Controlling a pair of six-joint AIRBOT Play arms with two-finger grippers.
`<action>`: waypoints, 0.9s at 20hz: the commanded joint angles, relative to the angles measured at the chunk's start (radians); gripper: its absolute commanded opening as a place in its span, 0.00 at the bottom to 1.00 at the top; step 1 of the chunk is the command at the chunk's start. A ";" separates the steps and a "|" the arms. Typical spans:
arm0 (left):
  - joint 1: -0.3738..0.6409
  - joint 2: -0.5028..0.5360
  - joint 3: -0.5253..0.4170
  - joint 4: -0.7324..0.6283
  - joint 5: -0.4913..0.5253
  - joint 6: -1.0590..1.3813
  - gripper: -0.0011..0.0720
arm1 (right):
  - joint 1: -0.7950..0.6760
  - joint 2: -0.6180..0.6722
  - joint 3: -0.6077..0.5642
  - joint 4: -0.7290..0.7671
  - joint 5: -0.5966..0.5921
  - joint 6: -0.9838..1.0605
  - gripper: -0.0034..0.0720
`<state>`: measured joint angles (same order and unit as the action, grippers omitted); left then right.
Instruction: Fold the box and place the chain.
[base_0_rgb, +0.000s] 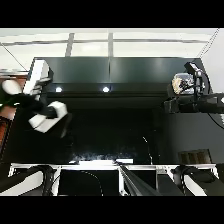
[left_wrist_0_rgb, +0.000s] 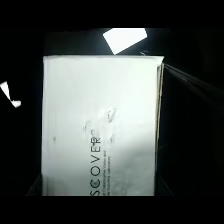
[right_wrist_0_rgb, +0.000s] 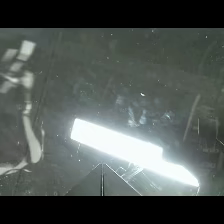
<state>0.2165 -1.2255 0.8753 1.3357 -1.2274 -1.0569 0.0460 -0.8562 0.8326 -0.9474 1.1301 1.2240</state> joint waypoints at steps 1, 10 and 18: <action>0.342 0.016 -0.031 -0.001 -0.031 -0.087 0.40 | 0.000 0.000 0.001 0.000 -0.014 0.000 0.06; 0.468 0.016 -0.031 -0.027 0.128 0.093 0.41 | 0.000 0.000 0.001 0.000 -0.033 0.000 0.06; 0.427 -0.038 -0.031 -0.162 0.315 0.328 0.41 | 0.000 -0.002 0.001 0.000 -0.036 0.000 0.06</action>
<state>0.6582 -1.2373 0.8448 1.2026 -0.9680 -0.7986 0.0460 -0.8574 0.8326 -0.9470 1.0958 1.2240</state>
